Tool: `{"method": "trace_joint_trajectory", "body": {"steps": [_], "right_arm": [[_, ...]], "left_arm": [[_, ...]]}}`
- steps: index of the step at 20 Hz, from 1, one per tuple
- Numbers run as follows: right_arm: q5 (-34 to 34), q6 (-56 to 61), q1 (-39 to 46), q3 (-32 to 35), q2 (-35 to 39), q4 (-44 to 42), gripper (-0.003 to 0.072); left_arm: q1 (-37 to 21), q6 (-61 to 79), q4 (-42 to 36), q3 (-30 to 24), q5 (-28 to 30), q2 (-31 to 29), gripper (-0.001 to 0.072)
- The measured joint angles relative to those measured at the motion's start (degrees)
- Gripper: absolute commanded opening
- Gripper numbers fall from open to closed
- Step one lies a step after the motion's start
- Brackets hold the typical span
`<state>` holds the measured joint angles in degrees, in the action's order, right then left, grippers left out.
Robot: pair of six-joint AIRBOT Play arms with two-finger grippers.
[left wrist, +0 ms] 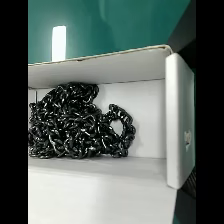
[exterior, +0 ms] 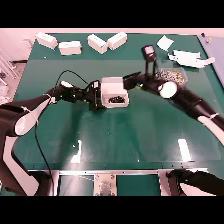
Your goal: Fold the box and place the chain.
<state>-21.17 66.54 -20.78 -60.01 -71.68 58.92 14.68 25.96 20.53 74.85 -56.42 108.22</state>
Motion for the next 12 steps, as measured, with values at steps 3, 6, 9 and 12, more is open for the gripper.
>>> {"method": "trace_joint_trajectory", "body": {"steps": [3, 6, 9, 12], "right_arm": [[-5.6, -9.0, 5.8, -3.8, -1.2, -4.0, 0.0130], [-12.9, -21.0, 10.9, -8.6, -5.9, -12.2, 0.0106], [-22.1, -32.1, 15.4, -15.4, -13.7, -20.6, 0.0076], [-31.4, -38.3, 18.0, -23.3, -22.8, -26.0, 0.0075]], "left_arm": [[0.0, 0.0, 0.0, 0.0, 0.0, 0.0, 0.0580], [0.0, 0.0, 0.0, 0.0, 0.0, 0.0, 0.0580], [0.0, 0.0, 0.0, 0.0, 0.0, 0.0, 0.0580], [0.0, 0.0, 0.0, 0.0, 0.0, 0.0, 0.0580]]}}
